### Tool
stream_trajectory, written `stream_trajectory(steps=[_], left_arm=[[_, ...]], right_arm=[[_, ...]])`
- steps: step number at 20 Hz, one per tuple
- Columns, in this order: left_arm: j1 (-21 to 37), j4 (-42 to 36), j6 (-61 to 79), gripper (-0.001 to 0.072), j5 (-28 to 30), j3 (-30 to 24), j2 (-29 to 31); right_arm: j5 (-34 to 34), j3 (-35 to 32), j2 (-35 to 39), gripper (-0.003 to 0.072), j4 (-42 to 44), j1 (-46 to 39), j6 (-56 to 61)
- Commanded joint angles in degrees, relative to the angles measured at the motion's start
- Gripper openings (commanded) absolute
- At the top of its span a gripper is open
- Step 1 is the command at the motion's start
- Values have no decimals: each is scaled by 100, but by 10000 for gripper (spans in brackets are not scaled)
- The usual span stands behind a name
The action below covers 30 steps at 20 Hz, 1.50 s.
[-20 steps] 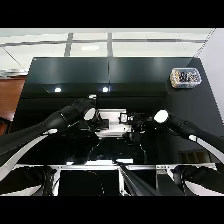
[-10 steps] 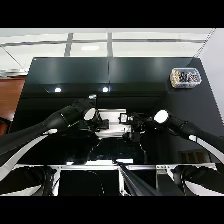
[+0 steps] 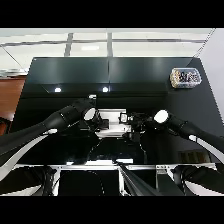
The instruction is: Fold the box and place the chain.
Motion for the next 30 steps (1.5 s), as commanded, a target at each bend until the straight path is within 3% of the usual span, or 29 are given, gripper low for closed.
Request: stream_trajectory(steps=[1, 8, 13, 25, 26, 28, 29, 30], left_arm=[[2, -2, -4, 25, 17, 2, 2], [4, 26, 0, 25, -63, 2, 2], [26, 24, 0, 27, -50, 2, 4], [26, 157, 116, 26, -111, 2, 2], [24, 155, 116, 26, -103, 2, 2], [24, 151, 116, 26, -92, 2, 4], [24, 151, 116, 26, -94, 2, 2], [24, 151, 116, 26, -92, 2, 4]], right_arm=[[7, -2, 0, 669, 7, 2, 116], [551, 28, 955, 668, -920, -114, 758], [479, 28, 1276, 667, -1408, -313, 737], [671, 26, 879, 663, -461, -310, -289], [634, 26, 879, 487, -452, -286, -289], [479, 26, 824, 389, -254, -275, -282], [483, 26, 820, 144, -192, -273, -282], [496, 26, 820, 129, -83, -245, -280]])
